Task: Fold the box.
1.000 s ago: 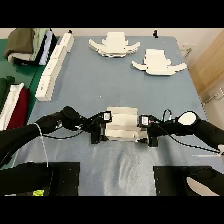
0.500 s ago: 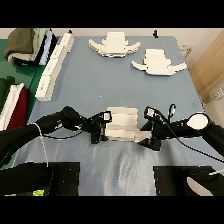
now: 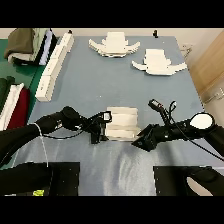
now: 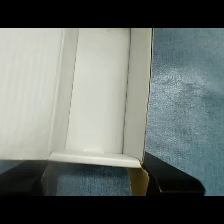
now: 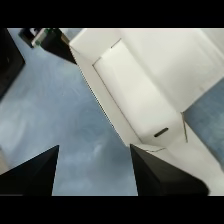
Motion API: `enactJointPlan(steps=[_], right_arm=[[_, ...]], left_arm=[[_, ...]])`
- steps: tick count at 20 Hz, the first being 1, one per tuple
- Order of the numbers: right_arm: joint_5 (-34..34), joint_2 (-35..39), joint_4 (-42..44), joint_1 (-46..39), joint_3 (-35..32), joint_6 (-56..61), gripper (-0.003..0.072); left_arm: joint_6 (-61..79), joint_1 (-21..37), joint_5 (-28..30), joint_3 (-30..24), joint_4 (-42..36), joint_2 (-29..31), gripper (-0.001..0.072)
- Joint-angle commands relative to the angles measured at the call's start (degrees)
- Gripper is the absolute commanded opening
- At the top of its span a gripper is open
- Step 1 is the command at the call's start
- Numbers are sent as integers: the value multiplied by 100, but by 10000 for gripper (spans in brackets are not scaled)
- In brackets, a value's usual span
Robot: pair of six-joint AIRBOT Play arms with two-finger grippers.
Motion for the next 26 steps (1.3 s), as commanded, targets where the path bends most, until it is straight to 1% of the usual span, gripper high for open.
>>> enactJointPlan(steps=[1,2,3,5,6,10,13,17,19,23,24,26], right_arm=[[-13,7,1174,7,4,1051,713],[-81,9,1381,7,4,1257,713],[-170,9,1558,7,2,1718,713],[-216,9,1757,7,4,2472,713],[-236,9,1805,7,4,2629,713],[-345,9,1851,7,4,2649,712],[-487,9,1838,7,4,2647,713],[-564,9,1746,7,4,2645,713],[-693,9,1727,7,2,2643,713],[-713,9,1722,7,2,2643,713],[-713,9,1720,7,4,2640,713],[-719,9,1720,7,2,2627,713]], left_arm=[[0,7,4,4,2,-2,455],[0,7,0,4,2,-2,455],[0,7,2,4,2,-4,455],[0,7,2,4,2,-2,455],[0,7,2,4,0,-2,455],[63,7,282,9,-76,4,455],[44,4,-15,7,-50,83,454],[-155,4,-7,0,-57,409,455],[-155,4,15,-44,-57,407,455],[-411,-15,28,-232,-59,409,455],[-409,-72,118,-297,-61,409,455],[-409,-295,601,-422,-57,409,455]])
